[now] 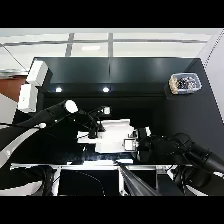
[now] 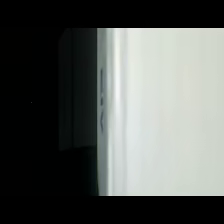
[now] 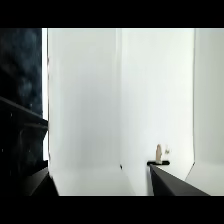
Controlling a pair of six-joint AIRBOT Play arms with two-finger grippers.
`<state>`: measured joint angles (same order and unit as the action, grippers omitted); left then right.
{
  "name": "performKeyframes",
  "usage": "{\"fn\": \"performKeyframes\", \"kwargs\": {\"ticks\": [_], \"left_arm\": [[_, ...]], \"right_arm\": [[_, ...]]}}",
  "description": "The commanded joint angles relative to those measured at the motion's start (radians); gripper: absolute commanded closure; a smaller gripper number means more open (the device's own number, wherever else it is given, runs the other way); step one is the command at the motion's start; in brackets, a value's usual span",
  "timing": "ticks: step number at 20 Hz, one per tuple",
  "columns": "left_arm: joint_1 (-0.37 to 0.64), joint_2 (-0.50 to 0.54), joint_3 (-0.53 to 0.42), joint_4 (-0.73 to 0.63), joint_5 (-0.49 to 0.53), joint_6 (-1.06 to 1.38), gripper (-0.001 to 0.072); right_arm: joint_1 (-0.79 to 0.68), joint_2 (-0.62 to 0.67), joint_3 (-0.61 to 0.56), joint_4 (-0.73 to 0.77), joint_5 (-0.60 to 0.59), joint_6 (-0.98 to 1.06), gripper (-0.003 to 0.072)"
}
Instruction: Fold the box and place the chain.
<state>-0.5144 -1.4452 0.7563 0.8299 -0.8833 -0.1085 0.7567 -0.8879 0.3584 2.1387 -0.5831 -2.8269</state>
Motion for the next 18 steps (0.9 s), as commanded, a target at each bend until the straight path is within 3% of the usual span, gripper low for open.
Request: {"fn": "performKeyframes", "kwargs": {"ticks": [1, 6, 10, 18], "left_arm": [[0.0, 0.0, 0.0, 0.0, 0.0, 0.0, 0.0686], [-0.001, 0.0, 0.0, -0.001, -0.002, 0.0, 0.0687], [-0.002, 0.0, 0.0, -0.001, -0.002, 0.0, 0.0687], [-0.002, 0.0, 0.0, -0.001, -0.001, 0.0, 0.0687]], "right_arm": [[0.042, -0.01, 0.013, -0.001, 0.119, 0.197, -0.0014], [0.026, 0.025, 0.101, -0.148, 0.024, 0.367, -0.0015], [-0.074, 0.035, 0.11, -0.146, 0.033, 0.392, -0.0014], [-0.09, 0.002, 0.11, -0.011, 0.081, 0.204, -0.0014]]}}
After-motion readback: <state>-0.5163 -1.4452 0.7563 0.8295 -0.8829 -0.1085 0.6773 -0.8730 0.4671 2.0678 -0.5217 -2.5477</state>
